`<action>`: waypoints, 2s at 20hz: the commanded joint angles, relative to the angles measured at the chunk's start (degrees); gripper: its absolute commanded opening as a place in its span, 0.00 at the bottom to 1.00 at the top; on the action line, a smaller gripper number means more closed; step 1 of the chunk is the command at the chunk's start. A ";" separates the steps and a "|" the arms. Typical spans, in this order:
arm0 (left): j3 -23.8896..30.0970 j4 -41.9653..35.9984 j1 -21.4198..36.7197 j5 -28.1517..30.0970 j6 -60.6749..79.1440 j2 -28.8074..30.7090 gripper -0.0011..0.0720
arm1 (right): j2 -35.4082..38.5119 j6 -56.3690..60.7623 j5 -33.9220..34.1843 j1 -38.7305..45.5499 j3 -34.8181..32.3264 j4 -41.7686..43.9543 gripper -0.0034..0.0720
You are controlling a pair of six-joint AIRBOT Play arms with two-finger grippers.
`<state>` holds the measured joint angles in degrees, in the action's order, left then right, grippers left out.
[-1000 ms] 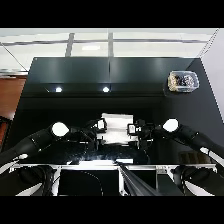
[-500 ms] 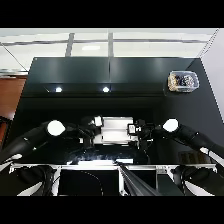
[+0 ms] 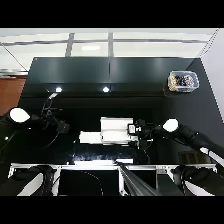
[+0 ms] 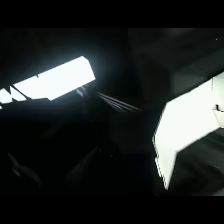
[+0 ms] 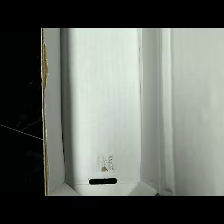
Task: Fold the box and place the chain.
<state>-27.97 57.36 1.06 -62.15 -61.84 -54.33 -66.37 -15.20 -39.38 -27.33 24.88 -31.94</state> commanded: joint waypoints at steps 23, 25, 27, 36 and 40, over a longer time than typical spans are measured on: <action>4.61 -26.29 -8.70 -0.94 4.04 -12.59 0.61 | 0.02 0.00 -0.04 -0.04 -0.02 0.00 0.65; 3.08 -26.29 -8.72 -3.58 5.16 -12.59 0.94 | 0.02 0.00 -0.04 -0.04 -0.02 0.00 0.65; 1.42 -26.34 -8.76 -4.15 5.11 -12.59 0.98 | 0.02 0.00 -0.04 -0.04 0.00 0.00 0.65; -2.51 -20.41 -25.03 8.31 -4.17 -11.21 0.97 | 0.02 0.00 -0.04 -0.07 0.00 0.00 0.65; -4.81 -12.11 -33.68 15.43 -16.85 -11.21 0.96 | 0.02 0.00 -0.07 -0.07 0.00 0.00 0.65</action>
<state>-31.24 38.81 -26.85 -52.60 -69.06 -65.65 -66.37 -15.20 -39.42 -27.33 24.88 -31.97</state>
